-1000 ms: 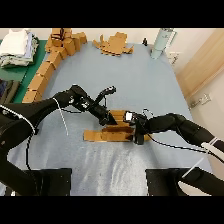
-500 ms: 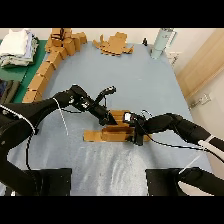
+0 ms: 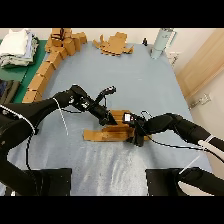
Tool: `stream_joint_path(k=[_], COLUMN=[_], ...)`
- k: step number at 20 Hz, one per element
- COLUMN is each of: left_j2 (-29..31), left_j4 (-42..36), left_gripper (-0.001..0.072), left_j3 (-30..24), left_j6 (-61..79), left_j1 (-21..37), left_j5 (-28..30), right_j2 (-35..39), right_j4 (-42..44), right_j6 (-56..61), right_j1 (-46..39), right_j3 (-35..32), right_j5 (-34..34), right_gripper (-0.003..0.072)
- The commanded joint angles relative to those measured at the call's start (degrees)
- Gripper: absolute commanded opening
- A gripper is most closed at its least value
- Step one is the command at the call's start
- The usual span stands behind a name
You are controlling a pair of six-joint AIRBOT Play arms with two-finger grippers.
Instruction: Fold the box.
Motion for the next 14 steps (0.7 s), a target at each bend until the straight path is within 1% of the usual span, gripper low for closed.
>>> stream_joint_path(k=[1, 5, 6, 14], left_j2=[0.0, 0.0, 0.0, 0.0], left_j4=[0.0, 0.0, 0.0, 0.0], left_gripper=[0.0013, 0.0013, 0.0013, 0.0013], left_j3=[0.0, 0.0, 0.0, 0.0], left_j6=[0.0, 0.0, 0.0, 0.0], left_j1=[0.0, 0.0, 0.0, 0.0], left_j5=[0.0, 0.0, 0.0, 0.0], right_j2=[-0.1, -1.1, -1.3, -1.3], right_j4=[0.0, 0.0, 0.0, 0.0], right_j6=[0.0, -0.1, -0.3, -0.5], right_j1=[0.1, 0.1, 0.1, 0.1], right_j3=[0.0, 0.0, 0.0, 0.4], right_j5=[-1.4, -0.3, -0.3, -0.4], right_gripper=[0.0707, 0.0706, 0.0695, 0.0696])
